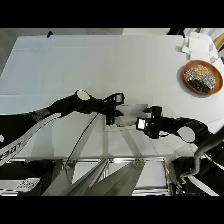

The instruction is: Fold the box and place the chain.

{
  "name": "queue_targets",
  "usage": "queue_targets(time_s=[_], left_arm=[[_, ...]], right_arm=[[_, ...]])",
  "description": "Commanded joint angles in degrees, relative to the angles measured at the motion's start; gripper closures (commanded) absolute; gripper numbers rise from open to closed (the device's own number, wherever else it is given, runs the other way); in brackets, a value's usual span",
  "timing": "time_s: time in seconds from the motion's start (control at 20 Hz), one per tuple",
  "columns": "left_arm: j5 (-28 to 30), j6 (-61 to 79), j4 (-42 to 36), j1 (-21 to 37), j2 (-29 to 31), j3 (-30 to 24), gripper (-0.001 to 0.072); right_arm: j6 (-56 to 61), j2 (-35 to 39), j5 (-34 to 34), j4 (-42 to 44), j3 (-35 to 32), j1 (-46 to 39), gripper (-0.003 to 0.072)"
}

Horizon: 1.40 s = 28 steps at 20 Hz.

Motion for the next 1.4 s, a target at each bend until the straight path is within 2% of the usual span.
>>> queue_targets(time_s=[0.0, 0.25, 0.45, 0.6, 0.85, 1.35], left_arm=[[-0.2, 0.0, 0.1, 0.0, 0.0, 0.0, 0.0698], [-0.2, 0.0, 0.1, 0.0, 0.0, 0.0, 0.0698], [-0.2, 0.0, 0.1, 0.0, 0.0, 0.0, 0.0698], [-0.2, 0.0, 0.1, 0.0, 0.0, 0.0, 0.0698], [-0.2, 0.0, 0.1, 0.0, 0.0, 0.0, 0.0698], [-0.2, 0.0, 0.1, 0.0, 0.0, 0.0, 0.0698]], right_arm=[[5.4, -0.7, 3.2, -0.4, 1.0, 0.0, 0.0012], [12.4, -0.5, 10.2, -3.7, 1.0, 0.0, 0.0022], [13.2, -0.5, 10.6, -4.4, 1.4, -0.7, 0.0022], [13.1, -0.5, 12.1, -3.8, 2.9, -5.4, 0.0022], [5.8, -0.5, 11.2, 5.0, 3.5, -7.9, 0.0021], [0.5, -0.6, 8.3, 3.7, 3.5, -7.9, 0.0019]])
